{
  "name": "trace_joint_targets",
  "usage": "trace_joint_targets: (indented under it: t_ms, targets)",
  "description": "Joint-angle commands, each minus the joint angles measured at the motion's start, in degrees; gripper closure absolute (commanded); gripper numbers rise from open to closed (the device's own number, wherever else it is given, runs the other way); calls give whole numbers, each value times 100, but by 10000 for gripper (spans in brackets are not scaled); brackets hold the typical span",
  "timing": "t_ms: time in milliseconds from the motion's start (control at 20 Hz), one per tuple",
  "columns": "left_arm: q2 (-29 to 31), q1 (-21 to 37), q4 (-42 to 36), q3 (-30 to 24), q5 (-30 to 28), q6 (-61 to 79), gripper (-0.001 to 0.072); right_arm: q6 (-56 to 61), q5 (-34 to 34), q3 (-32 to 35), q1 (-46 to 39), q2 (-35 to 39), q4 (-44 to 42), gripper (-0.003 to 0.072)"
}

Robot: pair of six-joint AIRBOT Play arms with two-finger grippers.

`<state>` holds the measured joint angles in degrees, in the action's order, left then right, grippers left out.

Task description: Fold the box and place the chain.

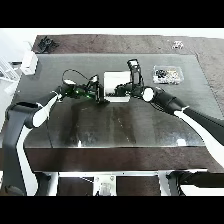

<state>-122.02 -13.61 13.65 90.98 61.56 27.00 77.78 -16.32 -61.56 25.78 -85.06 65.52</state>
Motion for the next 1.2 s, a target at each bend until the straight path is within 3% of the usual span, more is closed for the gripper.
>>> trace_joint_targets:
  t_ms: [0,150,200,350,550,850,950,1150]
  targets:
    - [2,-2,0,4,-2,0,232,-420,-76,-107,-79,55,258,347]
    - [2,-2,0,4,0,0,232,-839,-70,-203,-297,490,542,379]
    - [2,-2,0,4,-2,0,232,-951,-74,-240,-431,616,592,513]
    - [2,-2,0,4,0,0,232,-1287,-280,-485,-1075,710,603,611]
    - [2,-2,0,4,0,0,232,-2337,-789,-850,-1832,605,68,610]
    - [2,-2,-2,4,-2,0,232,-4986,-2809,-2076,-2586,-551,-2557,610]
    - [2,-2,0,4,0,0,232,-5154,-3246,-2542,-2695,-1121,-3036,610]
    - [2,-2,0,4,0,0,232,-5344,-4177,-3539,-2691,-2181,-3220,608]
